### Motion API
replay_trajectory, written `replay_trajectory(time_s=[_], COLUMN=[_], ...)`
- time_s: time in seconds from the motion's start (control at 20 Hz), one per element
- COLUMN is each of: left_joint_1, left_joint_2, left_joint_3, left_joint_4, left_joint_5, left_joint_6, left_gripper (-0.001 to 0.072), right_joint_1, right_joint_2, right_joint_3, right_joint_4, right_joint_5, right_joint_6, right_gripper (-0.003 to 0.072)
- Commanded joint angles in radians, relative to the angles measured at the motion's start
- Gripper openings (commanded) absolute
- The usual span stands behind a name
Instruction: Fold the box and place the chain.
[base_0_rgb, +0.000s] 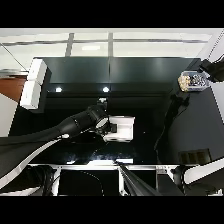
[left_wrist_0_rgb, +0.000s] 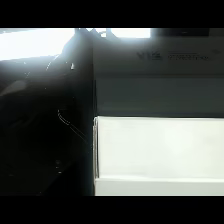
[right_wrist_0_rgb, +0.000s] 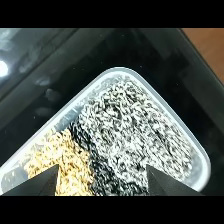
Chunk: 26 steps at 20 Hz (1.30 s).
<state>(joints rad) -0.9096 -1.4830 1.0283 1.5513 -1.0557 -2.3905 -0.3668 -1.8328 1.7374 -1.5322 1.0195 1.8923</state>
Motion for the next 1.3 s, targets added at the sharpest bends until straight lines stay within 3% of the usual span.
replay_trajectory(time_s=[0.0, 0.8, 0.85, 0.9, 1.05, 1.25], left_joint_1=[0.001, 0.0, 0.0, 0.0, 0.0, 0.0], left_joint_2=[0.0, 0.0, 0.0, 0.0, 0.0, 0.0], left_joint_3=[0.0, 0.0, 0.0, 0.0, 0.0, 0.0], left_joint_4=[0.0, 0.003, 0.003, 0.003, 0.003, 0.002], left_joint_5=[0.0, -0.001, -0.001, -0.001, -0.001, 0.002], left_joint_6=[0.0, 0.0, 0.0, 0.0, 0.0, 0.0], left_gripper=[0.0028, 0.0027, 0.0027, 0.0028, 0.0028, 0.0028], right_joint_1=[-0.007, -0.007, -0.007, -0.006, -0.007, -0.01], right_joint_2=[-0.047, -0.132, -0.134, -0.134, -0.131, -0.062], right_joint_3=[0.026, 0.026, 0.026, 0.026, 0.029, 0.031], right_joint_4=[-0.009, -0.095, -0.09, -0.089, -0.046, -0.062], right_joint_5=[0.006, -0.084, -0.08, -0.077, -0.06, -0.032], right_joint_6=[0.031, 0.094, 0.093, 0.089, 0.029, -0.079], right_gripper=[0.0595, 0.0593, 0.0503, 0.0318, 0.0039, 0.0037])
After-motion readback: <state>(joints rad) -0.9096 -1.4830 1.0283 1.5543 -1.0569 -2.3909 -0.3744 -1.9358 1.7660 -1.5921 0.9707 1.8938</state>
